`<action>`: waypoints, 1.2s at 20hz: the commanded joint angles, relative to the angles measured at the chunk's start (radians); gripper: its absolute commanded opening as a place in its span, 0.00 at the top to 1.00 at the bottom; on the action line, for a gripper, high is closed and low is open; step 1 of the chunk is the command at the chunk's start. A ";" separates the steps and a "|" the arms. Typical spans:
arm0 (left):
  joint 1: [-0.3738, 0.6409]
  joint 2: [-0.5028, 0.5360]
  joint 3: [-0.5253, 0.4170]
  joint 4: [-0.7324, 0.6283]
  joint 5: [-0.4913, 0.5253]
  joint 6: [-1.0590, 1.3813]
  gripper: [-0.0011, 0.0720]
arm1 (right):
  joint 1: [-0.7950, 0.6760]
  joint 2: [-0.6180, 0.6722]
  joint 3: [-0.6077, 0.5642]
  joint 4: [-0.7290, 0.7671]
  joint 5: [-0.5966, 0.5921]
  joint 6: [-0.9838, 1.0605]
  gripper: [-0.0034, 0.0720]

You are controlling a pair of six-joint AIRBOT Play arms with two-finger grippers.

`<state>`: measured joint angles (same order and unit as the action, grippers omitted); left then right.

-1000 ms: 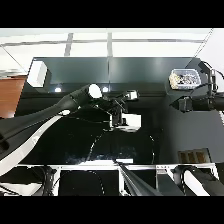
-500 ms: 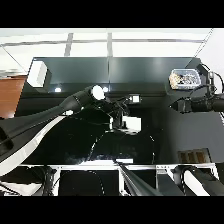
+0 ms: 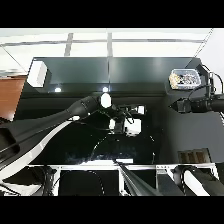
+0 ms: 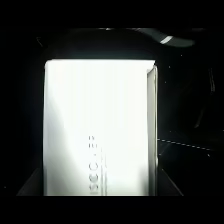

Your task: Fold the box and place the chain.

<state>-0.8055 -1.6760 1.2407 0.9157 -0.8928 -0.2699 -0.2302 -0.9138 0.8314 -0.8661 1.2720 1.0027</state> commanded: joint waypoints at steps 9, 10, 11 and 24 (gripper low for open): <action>0.128 0.107 -0.001 0.468 -0.196 -0.621 0.53 | 0.000 0.000 0.000 0.000 -0.019 0.000 0.94; 0.192 0.129 -0.001 0.527 -0.241 -0.721 0.53 | 0.000 0.000 0.000 0.000 -0.019 0.000 0.94; 0.258 0.148 -0.001 0.570 -0.284 -0.808 0.53 | 0.000 0.000 0.000 0.000 -0.019 0.000 0.94; 1.167 0.251 -0.026 0.539 -0.314 -1.099 0.53 | 0.000 0.000 0.000 0.002 -0.033 0.013 0.94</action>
<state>0.2115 -1.4361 1.2285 1.5124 -1.3037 -1.3479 -0.2302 -0.9138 0.8314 -0.8658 1.2442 1.0080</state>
